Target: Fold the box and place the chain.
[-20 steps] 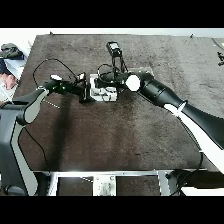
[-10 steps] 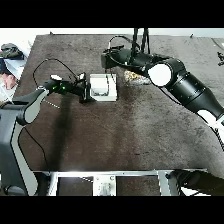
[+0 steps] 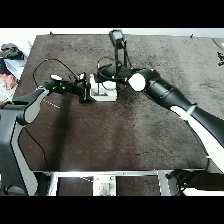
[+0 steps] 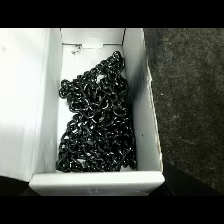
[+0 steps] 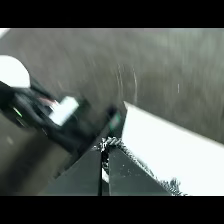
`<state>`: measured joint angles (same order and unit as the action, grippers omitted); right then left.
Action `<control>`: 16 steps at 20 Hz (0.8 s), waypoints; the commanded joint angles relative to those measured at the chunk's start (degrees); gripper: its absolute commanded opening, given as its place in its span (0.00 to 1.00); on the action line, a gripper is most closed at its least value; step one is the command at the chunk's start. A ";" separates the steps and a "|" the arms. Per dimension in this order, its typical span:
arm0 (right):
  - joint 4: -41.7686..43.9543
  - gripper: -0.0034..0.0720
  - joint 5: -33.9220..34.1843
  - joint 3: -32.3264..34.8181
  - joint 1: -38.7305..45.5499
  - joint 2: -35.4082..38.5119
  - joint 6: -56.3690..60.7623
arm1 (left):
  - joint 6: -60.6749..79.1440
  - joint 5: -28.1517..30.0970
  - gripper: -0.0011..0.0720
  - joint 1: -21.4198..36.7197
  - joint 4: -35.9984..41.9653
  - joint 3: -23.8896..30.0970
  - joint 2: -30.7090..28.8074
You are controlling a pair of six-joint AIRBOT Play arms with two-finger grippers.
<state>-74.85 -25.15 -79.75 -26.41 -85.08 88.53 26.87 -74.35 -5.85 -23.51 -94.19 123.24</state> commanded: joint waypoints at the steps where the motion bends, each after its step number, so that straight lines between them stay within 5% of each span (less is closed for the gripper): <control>1: 0.09 0.03 -3.28 0.07 0.79 -4.61 0.52 | 0.02 0.02 0.49 0.00 -0.02 -0.02 0.04; 3: 0.07 0.06 -3.67 0.44 1.90 -5.09 0.96 | 0.02 0.00 0.49 0.00 -0.02 -0.02 0.04; 5: -2.69 0.53 -5.07 0.61 3.37 -5.03 0.90 | 0.02 0.00 0.49 0.00 -0.02 -0.02 0.04; 11: -5.70 0.53 -11.78 3.91 13.38 -3.34 3.15 | 0.02 0.00 0.49 0.00 -0.02 -0.02 0.04; 16: -0.02 0.53 -1.75 10.84 21.49 -4.83 7.69 | 0.02 0.00 0.49 0.00 -0.02 -0.02 0.04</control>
<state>-78.61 -32.12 -72.05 -8.95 -88.97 94.02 26.87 -74.35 -5.85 -23.51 -94.19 123.24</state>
